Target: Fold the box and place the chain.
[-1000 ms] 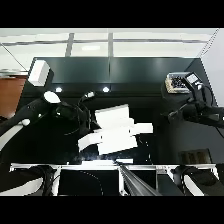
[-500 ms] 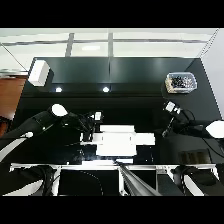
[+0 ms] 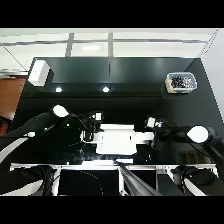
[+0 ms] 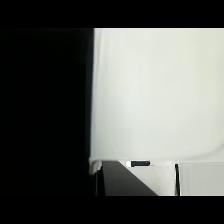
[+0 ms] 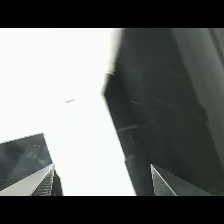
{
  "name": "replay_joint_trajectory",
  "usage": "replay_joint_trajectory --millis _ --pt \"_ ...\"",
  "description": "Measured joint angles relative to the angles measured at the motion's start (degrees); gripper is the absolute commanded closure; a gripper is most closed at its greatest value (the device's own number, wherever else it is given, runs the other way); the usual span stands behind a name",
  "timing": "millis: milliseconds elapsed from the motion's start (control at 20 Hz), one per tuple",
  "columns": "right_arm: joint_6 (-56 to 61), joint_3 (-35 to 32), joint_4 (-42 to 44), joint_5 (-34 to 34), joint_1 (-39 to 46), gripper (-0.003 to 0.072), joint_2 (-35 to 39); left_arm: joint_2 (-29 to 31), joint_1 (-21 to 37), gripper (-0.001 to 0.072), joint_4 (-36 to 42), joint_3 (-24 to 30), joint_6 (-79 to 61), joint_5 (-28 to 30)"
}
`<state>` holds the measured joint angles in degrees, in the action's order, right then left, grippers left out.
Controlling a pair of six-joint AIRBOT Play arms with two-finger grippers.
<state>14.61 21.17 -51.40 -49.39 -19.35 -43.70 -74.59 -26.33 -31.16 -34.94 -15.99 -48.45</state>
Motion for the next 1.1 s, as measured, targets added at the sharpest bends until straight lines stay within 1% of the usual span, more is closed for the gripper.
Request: replay_joint_trajectory --millis 150,400,850,1100 --pt "-0.33 -0.17 -0.81 0.0 -5.4 -0.0014 -2.62 -0.11 0.0 0.0681 0.11 0.0 -0.13 -0.02" --pt "-0.5 -0.22 -1.16 0.17 -11.76 -0.0014 -6.12 -0.15 0.0 0.0681 0.13 0.0 -0.13 -0.02" --pt "-0.42 -0.22 1.49 6.32 -18.91 -0.0014 -9.14 -0.15 0.0 0.068 0.15 0.0 -0.11 -0.04" --pt "1.11 -0.15 3.56 10.69 -20.65 -0.0014 -10.43 -0.15 0.0 0.068 0.15 0.0 -0.11 -0.09"
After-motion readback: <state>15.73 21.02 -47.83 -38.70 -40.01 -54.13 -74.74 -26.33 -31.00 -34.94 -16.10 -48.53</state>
